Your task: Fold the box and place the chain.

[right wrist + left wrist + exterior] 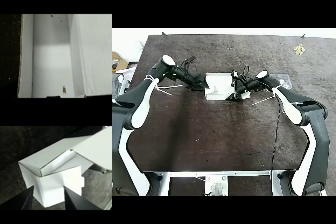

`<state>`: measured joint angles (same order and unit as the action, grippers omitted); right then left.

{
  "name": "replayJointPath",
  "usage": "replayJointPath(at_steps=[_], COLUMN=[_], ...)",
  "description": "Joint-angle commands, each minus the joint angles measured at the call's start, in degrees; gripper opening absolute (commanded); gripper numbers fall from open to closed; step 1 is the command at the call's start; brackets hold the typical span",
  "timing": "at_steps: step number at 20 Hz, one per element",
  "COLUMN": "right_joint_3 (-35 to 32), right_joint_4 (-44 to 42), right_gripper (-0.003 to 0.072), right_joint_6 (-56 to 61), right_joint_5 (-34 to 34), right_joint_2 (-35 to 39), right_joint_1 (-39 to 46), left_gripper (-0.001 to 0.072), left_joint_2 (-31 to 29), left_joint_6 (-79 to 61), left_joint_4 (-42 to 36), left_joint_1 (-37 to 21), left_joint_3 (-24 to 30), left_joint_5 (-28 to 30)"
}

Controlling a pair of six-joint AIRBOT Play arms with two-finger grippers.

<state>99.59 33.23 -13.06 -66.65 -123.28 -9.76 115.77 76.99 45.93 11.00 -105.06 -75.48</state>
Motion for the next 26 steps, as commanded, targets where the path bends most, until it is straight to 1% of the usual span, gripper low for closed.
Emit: replayJointPath(at_steps=[1,5,10,13,17,18,19,20,22,26], right_joint_3=[0.02,0.02,0.02,0.02,0.02,0.02,0.02,0.02,0.02,0.02], right_joint_4=[0.00,0.00,0.00,0.00,0.00,0.00,0.00,0.00,0.00,0.00], right_gripper=[0.0508,0.0509,0.0508,0.0508,0.0509,0.0508,0.0508,0.0508,0.0508,0.0508], right_joint_6=[0.02,0.02,0.02,0.02,0.02,0.02,0.02,0.02,0.02,0.02], right_joint_5=[-0.02,-0.02,-0.02,0.00,-0.02,-0.02,-0.02,0.00,-0.02,-0.02], right_joint_2=[-0.02,-0.02,-0.02,-0.02,-0.02,-0.02,-0.02,-0.02,-0.02,-0.02], right_joint_1=[0.02,0.02,0.02,0.02,0.02,0.02,0.02,0.02,0.02,0.02], left_gripper=[0.0404,0.0404,0.0404,0.0403,0.0401,0.0331,0.0302,0.0302,0.0302,0.0302], left_joint_2=[-0.04,-0.04,-0.02,0.04,0.44,0.44,0.46,0.70,1.77,4.52], left_joint_6=[5.33,6.01,11.50,17.77,26.88,29.11,30.99,33.05,34.16,34.69], left_joint_4=[5.01,5.90,11.76,20.15,36.02,40.22,43.87,45.90,46.23,46.18], left_joint_1=[1.95,3.02,5.16,7.56,12.96,14.47,15.80,16.65,17.16,17.16], left_joint_3=[-0.66,-0.66,-0.79,-2.54,-6.80,-7.28,-7.28,-7.30,-7.45,-10.47], left_joint_5=[1.33,3.58,4.57,4.26,2.78,2.60,2.60,2.64,2.49,0.02])
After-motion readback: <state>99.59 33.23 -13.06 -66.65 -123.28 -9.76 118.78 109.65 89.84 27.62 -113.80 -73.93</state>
